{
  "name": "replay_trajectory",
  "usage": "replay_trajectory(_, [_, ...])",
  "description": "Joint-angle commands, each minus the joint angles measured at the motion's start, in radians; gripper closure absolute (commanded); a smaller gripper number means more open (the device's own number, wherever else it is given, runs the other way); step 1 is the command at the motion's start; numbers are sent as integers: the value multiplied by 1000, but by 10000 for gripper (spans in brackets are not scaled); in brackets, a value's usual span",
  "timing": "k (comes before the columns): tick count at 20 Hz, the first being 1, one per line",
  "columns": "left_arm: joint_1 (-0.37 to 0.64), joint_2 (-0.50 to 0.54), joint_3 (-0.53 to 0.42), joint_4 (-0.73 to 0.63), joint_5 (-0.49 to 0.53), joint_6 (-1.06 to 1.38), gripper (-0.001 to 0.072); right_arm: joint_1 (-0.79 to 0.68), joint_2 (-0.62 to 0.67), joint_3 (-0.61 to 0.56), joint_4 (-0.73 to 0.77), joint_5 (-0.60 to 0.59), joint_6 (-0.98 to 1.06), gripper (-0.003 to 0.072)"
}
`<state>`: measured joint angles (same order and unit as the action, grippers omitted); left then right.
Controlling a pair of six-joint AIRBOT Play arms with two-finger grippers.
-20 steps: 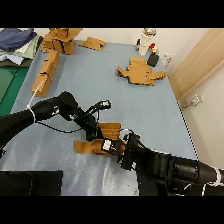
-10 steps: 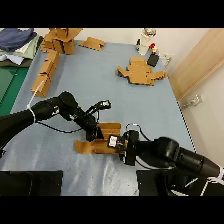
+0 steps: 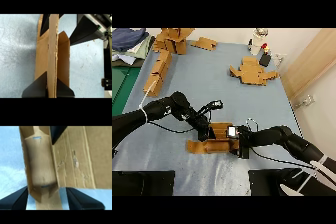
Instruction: Fold the box.
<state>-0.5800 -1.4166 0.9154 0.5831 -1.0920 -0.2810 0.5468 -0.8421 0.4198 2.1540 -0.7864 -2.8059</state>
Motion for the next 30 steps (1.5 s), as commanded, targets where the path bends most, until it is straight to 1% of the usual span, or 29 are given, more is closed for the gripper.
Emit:
replay_trajectory(1, [0,0,0,0,0,0,696,-42,-68,3,111,-21,-126,-24])
replay_trajectory(7, [0,0,0,0,0,0,696,-42,-67,3,98,-35,-127,-22])
replay_trajectory(10, [0,0,0,0,0,0,696,-42,-82,3,97,-18,-203,-21])
replay_trajectory(15, [0,0,0,0,0,0,696,-42,-130,3,95,13,-203,-19])
replay_trajectory(27, [0,0,0,0,0,0,696,-40,-169,3,110,27,-203,-6])
replay_trajectory(29, [0,0,0,0,0,0,696,-40,-168,3,110,21,-203,86])
replay_trajectory(30, [0,0,0,0,0,0,696,-40,-168,3,110,18,-203,92])
